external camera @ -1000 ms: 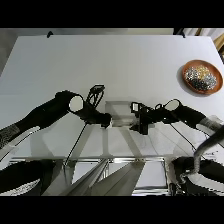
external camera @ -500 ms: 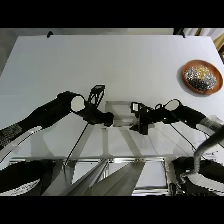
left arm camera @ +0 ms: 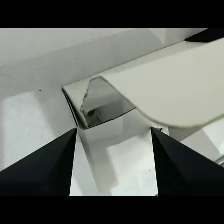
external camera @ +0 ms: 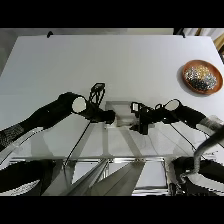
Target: Fold the box and place the chain.
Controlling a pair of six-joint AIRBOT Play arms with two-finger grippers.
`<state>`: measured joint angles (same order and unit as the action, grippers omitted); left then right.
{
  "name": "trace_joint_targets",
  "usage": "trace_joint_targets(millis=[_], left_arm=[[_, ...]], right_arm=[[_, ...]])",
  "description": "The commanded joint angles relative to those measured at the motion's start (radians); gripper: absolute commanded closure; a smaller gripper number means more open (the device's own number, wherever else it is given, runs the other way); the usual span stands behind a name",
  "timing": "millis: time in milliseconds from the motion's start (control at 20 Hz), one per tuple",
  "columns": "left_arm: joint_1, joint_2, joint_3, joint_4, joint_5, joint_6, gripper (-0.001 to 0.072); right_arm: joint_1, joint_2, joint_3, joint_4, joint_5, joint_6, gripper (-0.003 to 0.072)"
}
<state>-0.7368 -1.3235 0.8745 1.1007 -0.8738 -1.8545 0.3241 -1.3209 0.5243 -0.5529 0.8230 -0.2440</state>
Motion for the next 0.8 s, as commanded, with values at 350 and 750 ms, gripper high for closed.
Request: trace_joint_targets(millis=[350,750], left_arm=[[-0.037,-0.008,0.0,0.083,0.064,-0.111,0.0229],[-0.034,-0.008,0.001,0.087,0.078,-0.15,0.0273]], right_arm=[[0.001,0.001,0.0,0.0,0.0,0.0,0.0285],[0.001,0.001,0.0,0.0,0.0,0.0,0.0285]])
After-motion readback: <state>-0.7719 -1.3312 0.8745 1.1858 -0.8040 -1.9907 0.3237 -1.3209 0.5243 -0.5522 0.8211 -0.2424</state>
